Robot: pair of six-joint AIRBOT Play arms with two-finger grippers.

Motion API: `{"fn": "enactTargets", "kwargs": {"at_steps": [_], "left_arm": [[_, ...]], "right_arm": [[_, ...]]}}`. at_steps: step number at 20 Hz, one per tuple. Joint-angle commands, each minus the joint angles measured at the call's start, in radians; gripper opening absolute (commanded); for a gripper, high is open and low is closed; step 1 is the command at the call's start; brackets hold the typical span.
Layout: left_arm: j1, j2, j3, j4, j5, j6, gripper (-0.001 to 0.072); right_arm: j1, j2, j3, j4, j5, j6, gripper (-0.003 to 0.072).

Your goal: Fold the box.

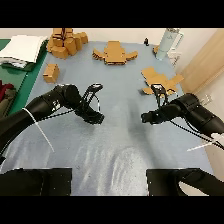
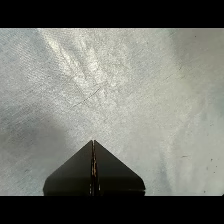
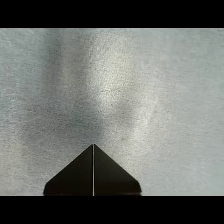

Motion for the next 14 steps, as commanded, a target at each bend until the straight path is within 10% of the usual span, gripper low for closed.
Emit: {"fn": "enactTargets", "kwargs": {"at_steps": [1, 14], "left_arm": [[0.000, 0.000, 0.000, 0.000, 0.000, 0.001, 0.0012], [0.000, 0.000, 0.000, 0.000, 0.000, 0.001, 0.0013]], "right_arm": [[0.001, 0.000, 0.001, 0.000, 0.000, 0.000, 0.0006], [0.001, 0.000, 0.001, 0.005, 0.086, 0.000, 0.0005]]}}
